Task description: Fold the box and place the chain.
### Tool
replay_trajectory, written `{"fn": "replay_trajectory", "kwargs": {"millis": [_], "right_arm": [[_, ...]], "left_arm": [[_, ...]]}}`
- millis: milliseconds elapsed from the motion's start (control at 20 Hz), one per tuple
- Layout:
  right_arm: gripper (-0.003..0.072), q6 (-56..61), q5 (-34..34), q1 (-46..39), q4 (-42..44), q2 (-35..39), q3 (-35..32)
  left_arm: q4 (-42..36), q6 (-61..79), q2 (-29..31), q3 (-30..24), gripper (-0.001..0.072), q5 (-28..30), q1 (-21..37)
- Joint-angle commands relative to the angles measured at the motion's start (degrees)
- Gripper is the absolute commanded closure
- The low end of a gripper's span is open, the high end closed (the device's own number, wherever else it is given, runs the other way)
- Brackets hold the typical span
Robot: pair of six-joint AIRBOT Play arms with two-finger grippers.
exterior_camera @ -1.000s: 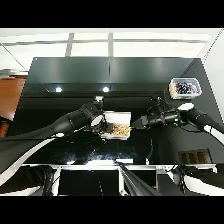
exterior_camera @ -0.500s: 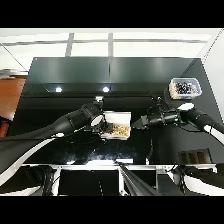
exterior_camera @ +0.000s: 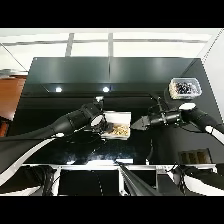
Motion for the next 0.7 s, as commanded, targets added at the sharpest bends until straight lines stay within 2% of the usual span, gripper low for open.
{"fn": "replay_trajectory", "kwargs": {"millis": [0,50,100,150,200,450,650], "right_arm": [[0.0658,0.1,1.9,-0.2,1.1,3.5,1.7],[0.0656,1.5,1.8,-0.5,0.7,5.2,3.1],[0.0511,2.9,1.8,-1.1,0.6,6.9,4.3],[0.0191,4.2,2.3,-1.9,-0.2,8.5,5.8],[0.0072,5.4,2.6,-2.6,-2.0,9.9,7.5],[0.0072,6.3,1.9,-4.3,-14.7,15.1,13.6],[0.0072,6.3,-1.4,-4.3,-24.8,16.3,14.2]], "left_arm": [[0.0,0.0,0.0,0.0,0.0677,0.5,0.2],[-0.1,0.0,0.0,0.0,0.0676,0.5,0.3],[-0.1,0.0,0.0,0.0,0.0676,0.5,0.5],[-0.1,0.0,0.0,0.0,0.0676,0.5,0.6],[-0.2,0.0,0.0,0.0,0.0676,0.5,0.7],[-0.2,0.0,0.0,0.0,0.0676,1.0,0.7],[-0.2,0.0,0.0,0.0,0.0676,1.0,0.7]]}}
